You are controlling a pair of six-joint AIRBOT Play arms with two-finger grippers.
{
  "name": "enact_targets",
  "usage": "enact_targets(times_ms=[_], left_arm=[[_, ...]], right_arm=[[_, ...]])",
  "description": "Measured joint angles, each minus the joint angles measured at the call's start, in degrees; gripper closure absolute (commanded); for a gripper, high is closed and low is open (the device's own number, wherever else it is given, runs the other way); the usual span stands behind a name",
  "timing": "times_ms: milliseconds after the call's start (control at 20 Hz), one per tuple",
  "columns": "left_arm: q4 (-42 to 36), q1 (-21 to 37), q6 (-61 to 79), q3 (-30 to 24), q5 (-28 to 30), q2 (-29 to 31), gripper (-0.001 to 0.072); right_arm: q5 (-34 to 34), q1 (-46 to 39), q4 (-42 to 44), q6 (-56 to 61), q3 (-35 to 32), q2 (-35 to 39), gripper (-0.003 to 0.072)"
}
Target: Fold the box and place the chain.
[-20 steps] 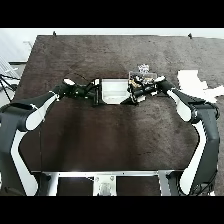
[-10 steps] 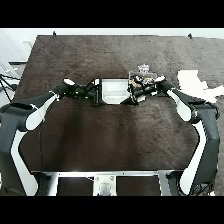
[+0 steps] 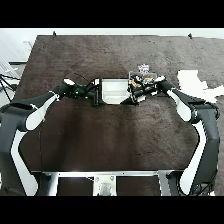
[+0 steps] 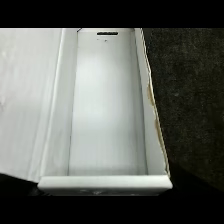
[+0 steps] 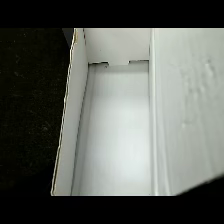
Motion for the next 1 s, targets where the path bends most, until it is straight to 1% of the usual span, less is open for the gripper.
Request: enact_targets(times_ms=[300,400,700,750,800,850,900,950,1000], left_arm=[[-0.02,0.00,0.00,0.00,0.02,0.00,0.0260],[-0.02,0.00,0.00,0.00,0.02,0.00,0.0260],[-0.02,0.00,0.00,0.00,0.02,0.00,0.0259],[-0.02,0.00,0.00,0.00,0.02,0.00,0.0260],[-0.02,0.00,0.00,0.00,0.02,0.00,0.0259],[-0.02,0.00,0.00,0.00,0.02,0.00,0.0260],[-0.02,0.02,0.00,0.00,0.02,0.00,0.0259],[-0.02,0.00,0.00,0.00,0.04,0.00,0.0259],[-0.02,0.02,0.02,0.00,0.09,0.00,0.0260]], right_arm=[[0.02,0.04,0.00,0.00,0.00,0.00,0.0253],[0.02,0.04,0.00,0.00,0.00,0.00,0.0283],[0.04,0.07,0.00,0.00,0.00,0.00,0.0284],[0.07,0.07,0.00,0.00,0.00,0.00,0.0332],[0.13,0.07,0.00,0.13,0.02,0.00,0.0362],[0.15,0.07,0.00,0.52,0.02,0.00,0.0290],[0.17,0.07,-0.02,1.29,0.02,0.09,0.0201],[0.15,0.07,-0.09,1.88,-0.02,0.24,0.0173],[0.22,0.04,-0.24,2.47,-0.02,0.55,0.0106]])
